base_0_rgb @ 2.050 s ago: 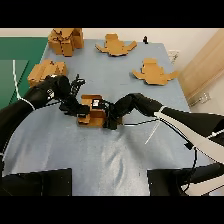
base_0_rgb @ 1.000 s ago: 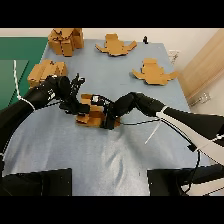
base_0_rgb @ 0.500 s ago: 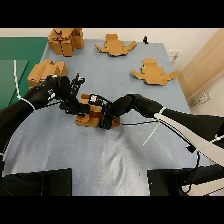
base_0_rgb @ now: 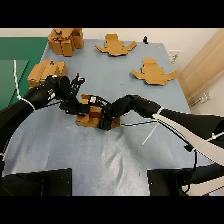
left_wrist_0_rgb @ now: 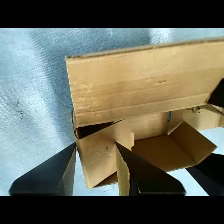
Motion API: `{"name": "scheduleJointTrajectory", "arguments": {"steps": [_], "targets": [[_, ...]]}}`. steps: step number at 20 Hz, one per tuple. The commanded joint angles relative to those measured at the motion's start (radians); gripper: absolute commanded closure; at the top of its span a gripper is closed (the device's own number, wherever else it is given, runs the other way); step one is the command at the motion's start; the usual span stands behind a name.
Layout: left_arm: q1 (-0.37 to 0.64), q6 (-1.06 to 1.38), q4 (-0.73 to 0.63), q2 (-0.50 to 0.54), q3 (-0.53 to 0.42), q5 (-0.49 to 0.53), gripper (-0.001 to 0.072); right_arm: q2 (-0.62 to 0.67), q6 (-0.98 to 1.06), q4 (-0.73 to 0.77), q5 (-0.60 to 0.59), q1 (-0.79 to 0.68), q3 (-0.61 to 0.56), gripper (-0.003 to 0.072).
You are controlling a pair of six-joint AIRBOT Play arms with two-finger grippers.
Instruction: Fold the box.
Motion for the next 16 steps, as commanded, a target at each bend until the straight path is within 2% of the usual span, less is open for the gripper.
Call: {"name": "scheduleJointTrajectory", "arguments": {"steps": [1, 10, 16], "targets": [[0.000, 0.000, 0.001, 0.000, 0.001, -0.009, 0.0357, -0.014, -0.010, 0.000, 0.006, 0.000, 0.001, -0.0034], [-0.001, 0.011, -0.002, -0.040, 0.000, -0.050, 0.0356, -0.014, -0.010, 0.000, 0.014, 0.000, 0.001, -0.0032], [-0.001, -0.004, -0.001, -0.074, 0.001, -0.032, 0.0359, -0.014, -0.010, 0.000, 0.014, 0.000, 0.001, -0.0032]]}}
